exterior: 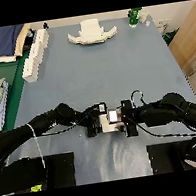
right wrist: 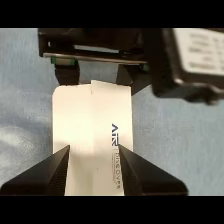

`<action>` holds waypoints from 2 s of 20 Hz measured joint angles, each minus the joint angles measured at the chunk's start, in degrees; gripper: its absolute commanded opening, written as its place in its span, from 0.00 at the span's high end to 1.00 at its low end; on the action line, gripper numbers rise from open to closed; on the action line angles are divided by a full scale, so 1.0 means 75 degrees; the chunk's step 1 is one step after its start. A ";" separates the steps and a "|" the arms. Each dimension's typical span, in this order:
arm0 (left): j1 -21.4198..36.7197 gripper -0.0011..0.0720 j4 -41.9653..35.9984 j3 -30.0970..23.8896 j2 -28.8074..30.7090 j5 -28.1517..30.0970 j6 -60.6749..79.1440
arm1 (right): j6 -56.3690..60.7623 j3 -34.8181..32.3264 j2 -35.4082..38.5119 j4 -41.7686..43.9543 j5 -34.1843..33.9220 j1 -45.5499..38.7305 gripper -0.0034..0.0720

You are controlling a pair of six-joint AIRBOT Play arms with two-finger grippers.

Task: Fold the box.

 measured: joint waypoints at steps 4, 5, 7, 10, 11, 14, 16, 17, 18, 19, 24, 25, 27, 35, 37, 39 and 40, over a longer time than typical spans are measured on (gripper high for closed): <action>0.0000 0.42 0.0000 0.0000 0.0000 0.0003 0.0000 | -0.0396 0.0003 -0.0128 -0.0221 0.0157 0.0061 0.31; 0.0000 0.42 0.0000 0.0000 0.0000 0.0003 0.0000 | -0.0455 0.0003 -0.0134 -0.0277 0.0198 0.0067 0.31; 0.0000 0.42 0.0000 0.0000 0.0000 0.0003 0.0000 | -0.0519 0.0003 -0.0108 -0.0350 0.0271 0.0070 0.31; 0.0000 0.42 0.0000 0.0003 0.0000 0.0003 0.0000 | -0.0571 0.0012 -0.0012 -0.0402 0.0341 0.0076 0.31; 0.0000 0.42 0.0000 0.0000 -0.0003 0.0000 0.0000 | -0.0577 0.0012 0.0026 -0.0417 0.0350 0.0076 0.31; 0.0000 0.42 0.0000 0.0000 -0.0003 0.0003 0.0000 | -0.0592 0.0012 0.0102 -0.0449 0.0405 0.0076 0.31; 0.0000 0.42 0.0000 0.0000 -0.0003 0.0003 0.0000 | -0.0592 0.0035 0.0128 -0.0460 0.0493 0.0076 0.31; 0.0000 0.42 0.0000 0.0000 -0.0003 0.0003 0.0000 | -0.0595 0.0064 0.0134 -0.0478 0.0519 0.0076 0.31; 0.0000 0.42 0.0000 0.0000 0.0000 0.0003 0.0000 | -0.0595 0.0099 0.0140 -0.0495 0.0527 0.0076 0.31; 0.0000 0.42 0.0000 0.0000 -0.0003 0.0003 0.0000 | -0.0597 0.0134 0.0146 -0.0516 0.0557 0.0076 0.31; 0.0000 0.42 -0.0003 0.0000 -0.0003 0.0003 -0.0020 | -0.0597 0.0207 0.0096 -0.0833 0.0793 0.0082 0.31; 0.0000 0.42 -0.0003 0.0000 -0.0003 0.0003 -0.0020 | -0.0595 0.0213 0.0082 -0.0895 0.0836 0.0076 0.31; 0.0000 0.42 -0.0006 0.0000 -0.0003 0.0003 -0.0020 | -0.0595 0.0221 0.0041 -0.0991 0.0892 0.0076 0.31; 0.0000 0.42 -0.0009 0.0000 -0.0003 0.0012 -0.0003 | -0.0597 0.0221 -0.0221 -0.0988 0.0903 0.0087 0.31; 0.0000 0.42 0.0000 0.0000 -0.0003 0.0009 0.0006 | -0.0595 0.0207 -0.0245 -0.0860 0.0839 0.0087 0.31; 0.0000 0.42 0.0006 0.0000 -0.0003 0.0012 0.0015 | -0.0595 0.0195 -0.0251 -0.0679 0.0717 0.0087 0.31; 0.0000 0.42 0.0017 0.0000 -0.0003 0.0012 0.0035 | -0.0595 0.0189 -0.0254 -0.0580 0.0653 0.0087 0.31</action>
